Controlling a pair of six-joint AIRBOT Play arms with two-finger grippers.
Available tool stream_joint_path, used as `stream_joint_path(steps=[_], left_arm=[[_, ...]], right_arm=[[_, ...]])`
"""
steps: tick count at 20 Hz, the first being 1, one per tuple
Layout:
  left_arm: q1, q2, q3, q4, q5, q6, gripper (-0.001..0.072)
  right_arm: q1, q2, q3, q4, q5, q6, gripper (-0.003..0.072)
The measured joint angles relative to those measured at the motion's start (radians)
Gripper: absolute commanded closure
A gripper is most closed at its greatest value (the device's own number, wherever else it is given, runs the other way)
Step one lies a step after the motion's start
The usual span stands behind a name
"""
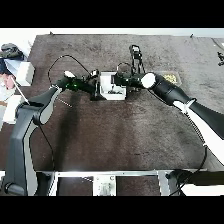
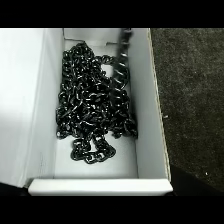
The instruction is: Fold the box and place the chain.
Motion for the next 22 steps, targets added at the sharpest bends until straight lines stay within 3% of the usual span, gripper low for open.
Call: stream_joint_path(steps=[1,2,3,15,17,22], left_arm=[[0.0,0.0,0.0,0.0,0.0,0.0,0.0194],[0.0,0.0,0.0,0.0,0.0,0.0,0.0194],[0.0,0.0,0.0,0.0,0.0,0.0,0.0194],[0.0,0.0,0.0,0.0,0.0,0.0,0.0194],[0.0,0.0,0.0,0.0,0.0,0.0,0.0194],[0.0,0.0,0.0,0.0,0.0,0.0,0.0194]], right_arm=[[-0.009,-0.006,0.0,-0.001,0.003,0.0,0.067],[-0.019,-0.009,0.0,-0.003,0.003,0.001,0.057],[-0.03,-0.011,0.0,-0.003,0.005,0.003,0.0346],[-0.269,-0.029,-0.04,-0.075,0.145,0.049,0.0343],[-0.285,-0.068,-0.031,-0.078,0.149,0.057,0.0463],[-0.292,-0.161,0.032,-0.087,0.206,0.036,0.0463]])
